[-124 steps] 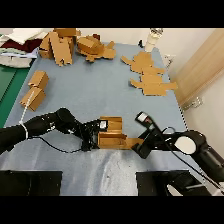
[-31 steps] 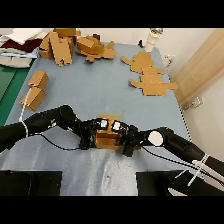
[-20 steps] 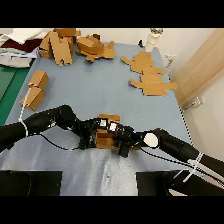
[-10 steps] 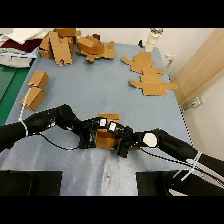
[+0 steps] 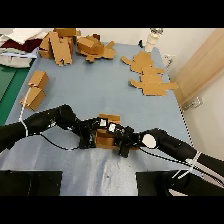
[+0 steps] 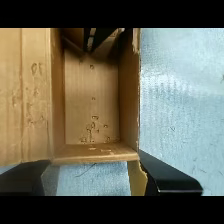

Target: Fold the box.

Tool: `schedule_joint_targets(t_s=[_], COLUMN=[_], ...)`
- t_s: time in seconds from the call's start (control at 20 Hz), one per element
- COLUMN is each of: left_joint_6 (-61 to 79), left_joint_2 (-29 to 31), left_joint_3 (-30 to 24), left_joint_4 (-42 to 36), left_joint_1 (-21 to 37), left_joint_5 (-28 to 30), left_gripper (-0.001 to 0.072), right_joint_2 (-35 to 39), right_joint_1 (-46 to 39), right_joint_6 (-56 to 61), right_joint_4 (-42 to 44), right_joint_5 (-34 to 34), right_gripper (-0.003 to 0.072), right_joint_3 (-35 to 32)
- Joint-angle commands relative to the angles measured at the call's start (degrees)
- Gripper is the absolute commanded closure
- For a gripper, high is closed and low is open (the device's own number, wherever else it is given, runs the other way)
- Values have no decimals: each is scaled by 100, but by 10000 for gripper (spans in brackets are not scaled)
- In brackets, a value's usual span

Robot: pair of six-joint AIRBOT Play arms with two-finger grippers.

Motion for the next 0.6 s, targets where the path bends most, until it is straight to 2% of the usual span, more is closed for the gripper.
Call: schedule_joint_targets(t_s=[0.0, 0.25, 0.4, 0.55], left_joint_6=[-2, -2, -2, -2], left_joint_2=[-2, -2, -2, -2], left_joint_3=[0, 0, 0, 0], left_joint_4=[4, 4, 4, 4], left_joint_1=[-2, -2, -2, -2], left_joint_5=[-39, -39, -39, -42], left_gripper=[302, 302, 302, 302], right_joint_2=[59, 575, 942, 1281], right_joint_1=[-13, -15, -26, -79], right_joint_6=[981, 1818, 2151, 3053], right_joint_4=[-1040, -1698, -1738, -2011], right_joint_5=[59, 531, 855, 1300], right_gripper=[670, 683, 682, 683], right_joint_3=[17, 20, 20, 11])
